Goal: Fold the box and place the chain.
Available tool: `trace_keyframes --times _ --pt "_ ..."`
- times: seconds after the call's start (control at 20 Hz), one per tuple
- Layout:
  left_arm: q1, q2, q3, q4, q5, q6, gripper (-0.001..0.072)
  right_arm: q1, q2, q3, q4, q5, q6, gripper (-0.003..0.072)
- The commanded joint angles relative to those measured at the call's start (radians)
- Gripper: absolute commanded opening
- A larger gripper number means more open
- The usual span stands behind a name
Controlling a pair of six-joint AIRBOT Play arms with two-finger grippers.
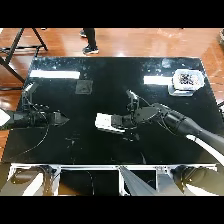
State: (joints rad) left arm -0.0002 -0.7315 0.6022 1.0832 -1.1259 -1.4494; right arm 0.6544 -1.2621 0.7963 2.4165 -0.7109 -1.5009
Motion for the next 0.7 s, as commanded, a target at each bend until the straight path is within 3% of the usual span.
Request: trace_keyframes --times 0.0,0.2,0.4,0.55,0.65 --pt "0.0 -0.018 0.006 -0.073 -0.004 0.083 0.0643 -0.01 0.094 0.001 0.01 -0.041 -0.02 0.0015" --pt "0.0 -0.185 0.094 -0.209 -0.045 0.262 0.0643 -0.134 0.237 0.001 -0.137 -0.187 -0.01 0.0015" --pt "-0.028 -0.484 0.323 -0.328 -0.302 0.631 0.0643 -0.325 0.312 0.001 -0.474 -0.412 0.062 0.0015" --pt "-0.136 -0.636 0.477 -0.323 -0.293 0.872 0.0646 -0.437 0.317 0.001 -0.557 -0.45 0.054 0.0015" --pt "-0.219 -0.676 0.58 -0.192 -0.277 1.009 0.0647 -0.476 0.317 0.001 -0.568 -0.449 0.045 0.0015"
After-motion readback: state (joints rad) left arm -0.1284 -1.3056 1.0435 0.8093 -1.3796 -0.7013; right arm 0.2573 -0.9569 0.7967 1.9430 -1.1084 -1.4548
